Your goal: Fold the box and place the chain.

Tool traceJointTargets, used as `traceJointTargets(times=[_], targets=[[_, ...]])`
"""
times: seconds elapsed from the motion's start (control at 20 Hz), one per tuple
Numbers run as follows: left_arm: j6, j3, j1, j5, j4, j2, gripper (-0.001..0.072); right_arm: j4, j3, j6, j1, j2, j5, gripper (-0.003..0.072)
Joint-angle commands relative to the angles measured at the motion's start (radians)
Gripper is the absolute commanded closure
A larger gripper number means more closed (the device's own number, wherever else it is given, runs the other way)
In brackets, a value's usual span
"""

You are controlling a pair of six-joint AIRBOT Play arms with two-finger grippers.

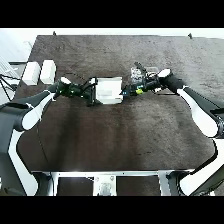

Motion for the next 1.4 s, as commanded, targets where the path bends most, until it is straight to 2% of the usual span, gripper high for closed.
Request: traceJointTargets(times=[0.0, 0.2, 0.4, 0.75, 1.0, 1.35], targets=[[0.000, 0.000, 0.000, -0.008, 0.000, 0.000, 0.0178, -0.099, 0.048, 0.090, 0.031, 0.000, -0.004, 0.0310], [0.000, 0.000, 0.000, -0.009, 0.000, 0.000, 0.0178, -0.230, 0.094, 0.206, 0.081, 0.000, -0.005, 0.0312], [0.000, 0.000, 0.000, -0.009, 0.000, 0.000, 0.0178, -0.388, 0.102, 0.346, 0.140, 0.000, -0.069, 0.0311], [0.000, 0.000, 0.000, -0.008, 0.000, 0.000, 0.0178, -0.494, 0.150, 0.616, 0.192, -0.005, -0.092, 0.0315], [0.000, 0.000, 0.000, -0.008, 0.000, 0.000, 0.0178, -0.576, 0.230, 0.689, 0.227, -0.050, -0.078, 0.0315], [0.000, 0.000, 0.000, -0.007, 0.000, 0.000, 0.0178, -0.732, 0.361, 0.769, 0.229, -0.117, 0.127, 0.0315]])
